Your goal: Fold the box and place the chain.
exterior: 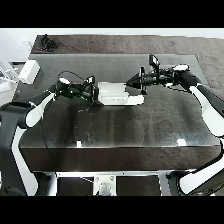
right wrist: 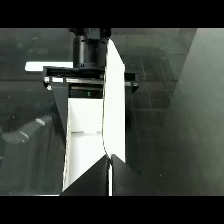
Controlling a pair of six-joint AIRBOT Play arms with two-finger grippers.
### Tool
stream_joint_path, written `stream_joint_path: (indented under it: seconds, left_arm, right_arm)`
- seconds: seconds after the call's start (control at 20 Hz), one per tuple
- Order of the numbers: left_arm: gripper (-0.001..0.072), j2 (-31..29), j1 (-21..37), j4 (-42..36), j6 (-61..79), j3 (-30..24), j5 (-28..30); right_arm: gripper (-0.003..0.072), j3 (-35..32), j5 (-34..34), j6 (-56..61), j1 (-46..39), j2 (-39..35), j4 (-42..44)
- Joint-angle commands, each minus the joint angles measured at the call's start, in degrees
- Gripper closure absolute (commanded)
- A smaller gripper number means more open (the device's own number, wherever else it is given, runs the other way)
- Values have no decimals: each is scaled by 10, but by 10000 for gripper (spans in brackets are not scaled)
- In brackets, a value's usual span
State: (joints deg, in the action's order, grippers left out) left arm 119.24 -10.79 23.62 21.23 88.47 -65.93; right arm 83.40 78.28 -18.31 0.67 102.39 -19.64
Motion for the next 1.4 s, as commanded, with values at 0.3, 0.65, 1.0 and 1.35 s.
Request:
stream_joint_path:
  seconds: [0.3, 0.65, 1.0, 1.35]
  left_arm:
    - [354, 0, 0, 3, -2, 0, 6]
    - [354, 0, 0, 3, -2, 0, 6]
    - [354, 0, 0, 4, -2, 0, 5]
    - [355, 0, 0, 4, -2, 0, 5]
  right_arm:
    - [82, 1, 9, 36, -33, -16, 0]
    - [683, -31, 28, 78, -3, -13, -2]
    - [683, -19, -145, 78, 34, 17, -24]
    - [685, 49, -184, 91, 33, 55, -31]
